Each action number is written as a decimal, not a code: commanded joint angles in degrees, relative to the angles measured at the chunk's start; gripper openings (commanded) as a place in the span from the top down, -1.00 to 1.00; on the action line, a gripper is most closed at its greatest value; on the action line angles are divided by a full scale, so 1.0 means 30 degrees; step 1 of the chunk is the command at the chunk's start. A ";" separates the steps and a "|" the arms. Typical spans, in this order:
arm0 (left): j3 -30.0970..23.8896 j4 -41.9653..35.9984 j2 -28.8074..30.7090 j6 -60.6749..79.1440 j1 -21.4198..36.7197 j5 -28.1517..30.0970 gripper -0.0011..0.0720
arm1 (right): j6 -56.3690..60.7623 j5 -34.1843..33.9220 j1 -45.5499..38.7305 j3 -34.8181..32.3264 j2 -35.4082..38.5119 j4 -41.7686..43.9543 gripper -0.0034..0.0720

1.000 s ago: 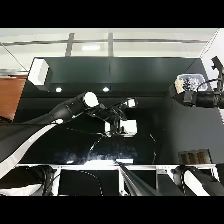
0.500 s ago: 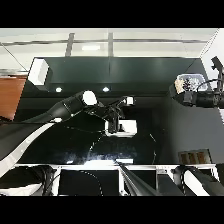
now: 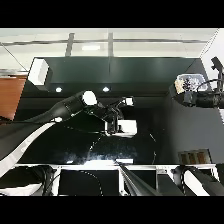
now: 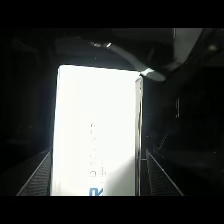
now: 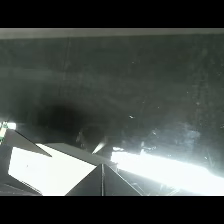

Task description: Fold the box and place the chain.

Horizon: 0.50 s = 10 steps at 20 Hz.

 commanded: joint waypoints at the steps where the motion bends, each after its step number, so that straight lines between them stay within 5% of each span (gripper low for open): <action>1: -0.0007 0.0933 -0.0197 -0.0022 -0.0430 -0.0015 -0.99 | 0.0015 0.0000 -0.0007 0.0007 0.0015 -0.0342 0.88; 10: 0.0007 0.3832 -0.1603 -0.1413 -0.2280 0.2011 -0.88 | 0.0015 -0.0007 -0.0007 -0.0117 0.0007 -0.0321 0.88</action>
